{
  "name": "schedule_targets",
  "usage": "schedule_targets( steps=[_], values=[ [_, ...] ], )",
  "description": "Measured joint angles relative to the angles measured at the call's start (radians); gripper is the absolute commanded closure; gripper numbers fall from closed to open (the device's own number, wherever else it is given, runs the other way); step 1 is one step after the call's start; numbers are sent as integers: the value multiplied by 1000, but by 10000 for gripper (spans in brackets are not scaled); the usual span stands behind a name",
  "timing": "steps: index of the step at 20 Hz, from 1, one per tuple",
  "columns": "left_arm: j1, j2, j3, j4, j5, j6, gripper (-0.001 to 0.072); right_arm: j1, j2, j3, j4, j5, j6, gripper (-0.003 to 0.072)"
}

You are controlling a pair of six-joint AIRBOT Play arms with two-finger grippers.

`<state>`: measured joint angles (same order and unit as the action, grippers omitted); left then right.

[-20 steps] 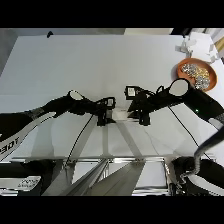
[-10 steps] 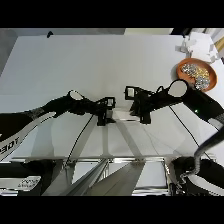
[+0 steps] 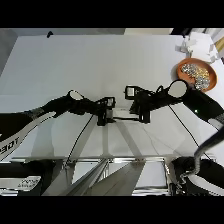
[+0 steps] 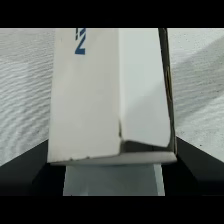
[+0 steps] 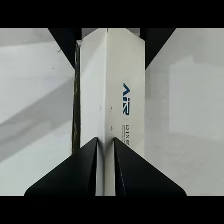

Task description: Fold the box and place the chain.

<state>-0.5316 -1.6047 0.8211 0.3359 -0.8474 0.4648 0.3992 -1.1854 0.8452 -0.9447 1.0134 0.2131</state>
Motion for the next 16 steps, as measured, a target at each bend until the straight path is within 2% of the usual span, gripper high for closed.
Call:
schedule_targets(
  steps=[16],
  values=[
    [1,0,0,0,2,2,699,3,-3,-47,25,-57,0,604]
  ],
)
